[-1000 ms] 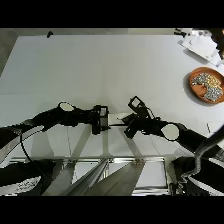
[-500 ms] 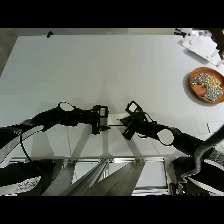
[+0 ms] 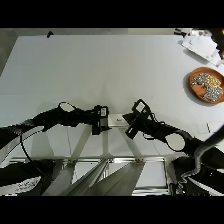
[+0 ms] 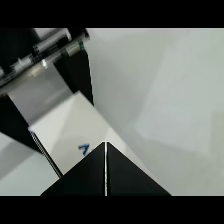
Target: Fold the box and place the chain.
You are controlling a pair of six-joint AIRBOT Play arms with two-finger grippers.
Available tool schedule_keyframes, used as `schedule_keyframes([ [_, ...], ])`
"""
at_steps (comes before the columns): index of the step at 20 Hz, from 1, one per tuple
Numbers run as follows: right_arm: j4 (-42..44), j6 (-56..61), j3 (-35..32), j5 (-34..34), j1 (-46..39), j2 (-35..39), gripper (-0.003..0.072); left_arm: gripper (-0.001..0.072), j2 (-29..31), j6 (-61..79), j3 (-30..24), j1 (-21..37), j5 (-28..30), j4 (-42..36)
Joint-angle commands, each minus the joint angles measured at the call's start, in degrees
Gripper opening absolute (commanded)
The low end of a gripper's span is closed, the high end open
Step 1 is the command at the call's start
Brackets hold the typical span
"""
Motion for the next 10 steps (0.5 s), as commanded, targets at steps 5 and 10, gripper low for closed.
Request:
schedule_keyframes([
  [5, -0.28, 4.11, 0.11, 3.91, -3.69, 10.82, 0.0016, 0.0456, 0.02, 0.04, 0.02, 0.02, -0.04, 0.07],
  [10, -24.76, 23.08, 12.22, 50.25, -25.88, 13.03, 0.0014, 0.0456, 0.02, 0.04, 0.02, 0.02, -0.04, 0.07],
])
